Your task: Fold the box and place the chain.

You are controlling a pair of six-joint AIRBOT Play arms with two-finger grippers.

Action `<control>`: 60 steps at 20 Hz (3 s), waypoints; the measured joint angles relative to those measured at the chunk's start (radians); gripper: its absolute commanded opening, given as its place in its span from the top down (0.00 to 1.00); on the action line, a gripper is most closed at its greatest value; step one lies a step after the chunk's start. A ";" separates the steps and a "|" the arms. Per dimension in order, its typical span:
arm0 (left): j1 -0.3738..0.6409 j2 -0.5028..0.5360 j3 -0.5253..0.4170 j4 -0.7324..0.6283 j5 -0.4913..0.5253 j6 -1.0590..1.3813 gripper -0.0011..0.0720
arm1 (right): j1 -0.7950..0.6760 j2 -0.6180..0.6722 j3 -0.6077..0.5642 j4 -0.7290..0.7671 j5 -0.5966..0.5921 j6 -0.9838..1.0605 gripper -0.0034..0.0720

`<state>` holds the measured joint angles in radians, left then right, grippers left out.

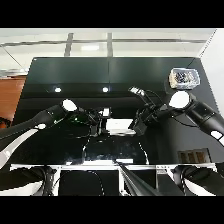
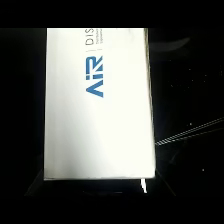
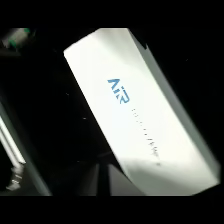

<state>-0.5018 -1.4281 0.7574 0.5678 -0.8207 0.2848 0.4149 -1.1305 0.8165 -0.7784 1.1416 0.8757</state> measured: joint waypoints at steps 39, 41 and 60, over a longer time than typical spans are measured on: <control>-0.089 0.072 0.200 0.102 -0.034 -0.366 0.01 | -0.507 0.284 -0.011 -0.041 0.164 0.245 0.94; -0.126 -0.004 0.278 0.103 -0.037 -0.445 0.01 | -0.511 0.286 -0.011 -0.045 0.148 0.245 0.94; -0.182 -0.175 0.445 0.241 -0.203 -0.632 0.01 | -0.514 0.287 -0.011 -0.054 0.129 0.191 0.94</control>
<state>-0.6842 -1.6032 1.2022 0.8089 -1.0237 -0.3473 -0.0990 -0.8436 0.8051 -0.8322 1.2701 1.0664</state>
